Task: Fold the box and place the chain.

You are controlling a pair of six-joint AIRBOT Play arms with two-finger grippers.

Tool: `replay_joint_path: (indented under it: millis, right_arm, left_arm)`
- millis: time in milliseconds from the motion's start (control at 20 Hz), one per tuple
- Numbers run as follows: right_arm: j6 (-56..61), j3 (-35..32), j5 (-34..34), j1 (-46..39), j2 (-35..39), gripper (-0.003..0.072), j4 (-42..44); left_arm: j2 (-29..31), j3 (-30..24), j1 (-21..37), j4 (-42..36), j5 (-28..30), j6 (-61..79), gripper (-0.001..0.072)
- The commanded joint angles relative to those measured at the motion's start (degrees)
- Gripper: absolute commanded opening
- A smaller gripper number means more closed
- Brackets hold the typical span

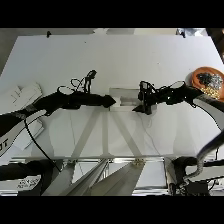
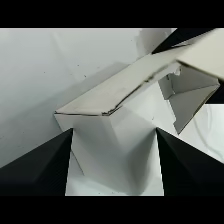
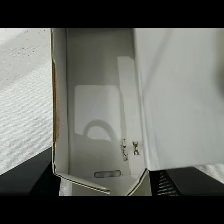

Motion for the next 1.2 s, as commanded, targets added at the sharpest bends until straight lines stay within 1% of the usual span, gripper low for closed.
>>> replay_joint_path:
  millis: [0,150,250,350,450,500,550,600,800,850,900,950,1050,1150]
  right_arm:
    - [0.04,0.00,0.04,0.00,-0.02,0.0398,0.00]
    - [0.04,0.00,0.04,0.00,-0.02,0.0398,0.00]
    - [0.04,0.00,0.04,0.00,-0.02,0.0398,0.00]
    - [0.04,0.00,0.04,0.00,-0.02,0.0398,0.00]
    - [0.04,0.00,0.02,0.00,-0.02,0.0398,0.00]
    - [0.04,0.00,0.02,0.00,-0.02,0.0398,0.00]
    - [0.04,0.00,0.04,0.00,-0.02,0.0398,0.00]
    - [0.04,0.00,0.04,0.00,-0.02,0.0398,-0.02]
    - [0.04,0.00,0.04,0.00,-0.02,0.0398,0.00]
    - [0.04,0.00,0.02,0.00,-0.02,0.0398,0.00]
    - [0.04,0.00,0.04,0.00,-0.02,0.0398,-0.02]
    - [0.04,0.00,0.02,0.00,-0.02,0.0398,0.00]
    - [0.04,0.00,0.02,0.00,-0.02,0.0398,0.00]
    - [0.04,0.00,0.04,0.00,-0.02,0.0398,0.00]
  left_arm:
    - [0.20,0.02,-0.55,2.32,4.35,-3.63,0.0567]
    - [0.20,0.02,-0.55,3.58,4.52,-5.51,0.0566]
    - [0.20,0.02,-0.52,6.69,5.22,-8.79,0.0565]
    - [0.20,0.02,-0.52,7.19,6.34,-12.46,0.0565]
    - [0.20,0.02,-0.55,8.17,6.54,-12.44,0.0564]
    - [0.20,0.02,-0.55,9.18,6.58,-12.46,0.0559]
    - [0.20,0.02,-0.59,9.57,6.64,-12.46,0.0511]
    - [0.20,0.02,-0.68,9.49,7.04,-12.76,0.0501]
    - [0.57,0.13,-2.03,10.32,7.43,-13.53,0.0499]
    - [0.72,0.50,-2.54,12.63,7.37,-14.38,0.0494]
    - [0.74,1.44,-3.17,17.42,6.80,-18.01,0.0460]
    - [0.74,2.73,-3.72,23.52,5.86,-23.54,0.0449]
    - [0.74,6.27,-4.57,38.27,2.97,-36.85,0.0446]
    - [0.63,10.08,-5.35,50.71,-1.01,-46.45,0.0444]
